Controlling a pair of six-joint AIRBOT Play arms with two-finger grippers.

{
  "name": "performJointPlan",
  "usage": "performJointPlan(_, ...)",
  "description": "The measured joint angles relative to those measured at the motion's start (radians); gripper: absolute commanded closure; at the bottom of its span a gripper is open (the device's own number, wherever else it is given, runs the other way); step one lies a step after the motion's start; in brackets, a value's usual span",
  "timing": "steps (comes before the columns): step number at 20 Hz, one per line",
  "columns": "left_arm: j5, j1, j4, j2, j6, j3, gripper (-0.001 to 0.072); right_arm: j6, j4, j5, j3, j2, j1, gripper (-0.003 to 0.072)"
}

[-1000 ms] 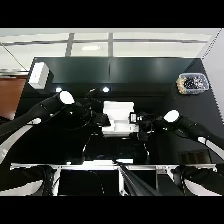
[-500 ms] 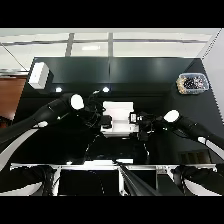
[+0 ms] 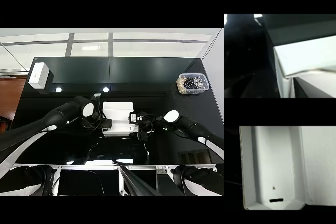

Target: Fold the box and place the chain.

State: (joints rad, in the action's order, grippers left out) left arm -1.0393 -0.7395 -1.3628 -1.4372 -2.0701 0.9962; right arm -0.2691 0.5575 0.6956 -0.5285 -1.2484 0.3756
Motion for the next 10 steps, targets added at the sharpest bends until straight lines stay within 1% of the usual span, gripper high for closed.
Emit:
performJointPlan(3, -0.035, -0.024, -0.05, -0.042, -0.043, 0.056, 0.0265, 0.0, 0.0, 0.0, 0.0, 0.0, 0.0, 0.0256)
performJointPlan(4, -0.05, -0.029, -0.058, -0.051, -0.058, 0.069, 0.0306, 0.0, 0.0, 0.0, 0.0, 0.0, 0.0, 0.0256)
performJointPlan(5, -0.061, -0.034, -0.066, -0.06, -0.076, 0.079, 0.0379, 0.0, 0.0, 0.0, 0.0, 0.0, 0.0, 0.0256)
performJointPlan(6, -0.07, -0.037, -0.071, -0.065, -0.09, 0.086, 0.0385, 0.0, 0.0, 0.0, 0.0, 0.0, 0.0, 0.0256)
performJointPlan(7, -0.075, -0.04, -0.076, -0.069, -0.108, 0.092, 0.041, 0.0, 0.0, 0.0, 0.0, 0.0, 0.0, 0.0256)
performJointPlan(8, -0.079, -0.043, -0.079, -0.072, -0.124, 0.095, 0.0487, 0.0, 0.0, 0.0, 0.0, 0.0, 0.0, 0.0255)
performJointPlan(9, -0.079, -0.048, -0.08, -0.074, -0.14, 0.098, 0.0598, 0.0, 0.0, -0.001, 0.0, 0.0, 0.0, 0.0256)
performJointPlan(10, -0.079, -0.053, -0.08, -0.076, -0.153, 0.1, 0.0655, 0.0, 0.0, -0.001, 0.0, 0.0, 0.0, 0.0256)
